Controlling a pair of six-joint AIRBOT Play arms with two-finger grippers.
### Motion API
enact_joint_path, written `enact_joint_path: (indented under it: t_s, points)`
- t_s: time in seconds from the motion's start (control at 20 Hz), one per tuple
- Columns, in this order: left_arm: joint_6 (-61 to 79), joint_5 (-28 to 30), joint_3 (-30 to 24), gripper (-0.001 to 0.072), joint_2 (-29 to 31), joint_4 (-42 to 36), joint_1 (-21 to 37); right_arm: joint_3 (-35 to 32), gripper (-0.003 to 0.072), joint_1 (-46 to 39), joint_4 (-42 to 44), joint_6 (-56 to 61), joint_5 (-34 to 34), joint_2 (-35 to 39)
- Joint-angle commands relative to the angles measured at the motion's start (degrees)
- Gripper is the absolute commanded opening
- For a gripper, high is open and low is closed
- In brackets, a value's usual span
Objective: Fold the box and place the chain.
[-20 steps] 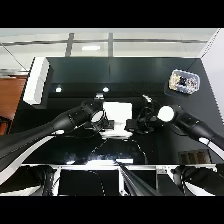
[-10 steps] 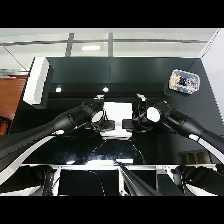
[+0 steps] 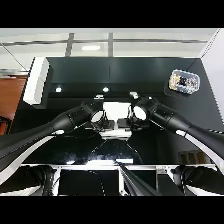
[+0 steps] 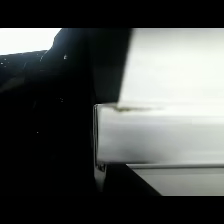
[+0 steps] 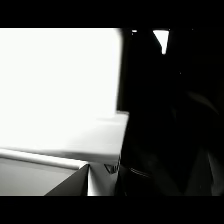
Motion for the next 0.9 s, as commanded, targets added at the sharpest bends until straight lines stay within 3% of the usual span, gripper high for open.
enact_joint_path:
  t_s: [0.0, 0.85]
  points:
    - [0.0, -0.1, 0.0, 0.0026, 0.0, 0.0, 0.0, 1.5, 0.0192, 1.1, -1.8, 4.3, 2.1, -1.6]
    - [0.0, -0.2, 0.0, 0.0026, 0.0, 0.0, 0.0, 1.4, 0.0192, 1.2, -3.6, 4.3, 2.3, -3.3]
